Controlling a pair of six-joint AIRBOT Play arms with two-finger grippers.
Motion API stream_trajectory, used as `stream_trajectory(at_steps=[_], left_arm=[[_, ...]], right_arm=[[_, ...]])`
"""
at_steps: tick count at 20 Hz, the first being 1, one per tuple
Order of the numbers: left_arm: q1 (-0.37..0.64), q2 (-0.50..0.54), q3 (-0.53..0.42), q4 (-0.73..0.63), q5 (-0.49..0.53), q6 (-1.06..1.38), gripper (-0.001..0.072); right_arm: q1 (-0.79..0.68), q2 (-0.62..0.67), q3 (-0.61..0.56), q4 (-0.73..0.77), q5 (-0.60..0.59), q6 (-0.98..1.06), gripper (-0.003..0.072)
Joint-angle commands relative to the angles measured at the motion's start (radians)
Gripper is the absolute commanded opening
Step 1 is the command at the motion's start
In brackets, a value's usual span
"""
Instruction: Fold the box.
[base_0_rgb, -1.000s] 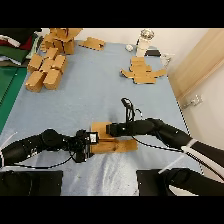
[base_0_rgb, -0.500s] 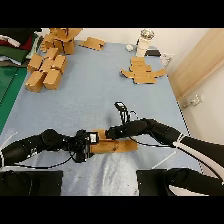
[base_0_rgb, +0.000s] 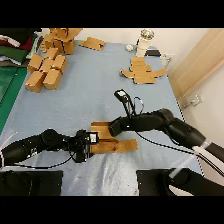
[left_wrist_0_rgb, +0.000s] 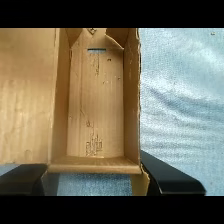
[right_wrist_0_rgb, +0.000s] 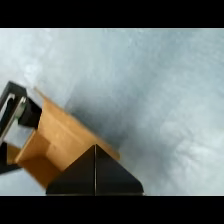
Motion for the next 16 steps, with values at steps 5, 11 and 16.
stream_trajectory(at_steps=[5, 11, 16], left_arm=[[0.0, 0.0, -0.001, 0.0, 0.0, 0.0, 0.0382], [0.0, 0.0, -0.001, 0.0, 0.0, 0.0, 0.0382], [0.0, 0.0, -0.001, 0.0, 0.0, 0.0, 0.0382]], right_arm=[[0.103, 0.251, -0.185, -0.029, -0.435, -0.246, 0.0094], [0.14, 0.198, -0.273, -0.317, -0.024, -0.459, 0.0635], [0.141, 0.126, -0.273, -0.255, 0.184, -0.579, 0.0584]])
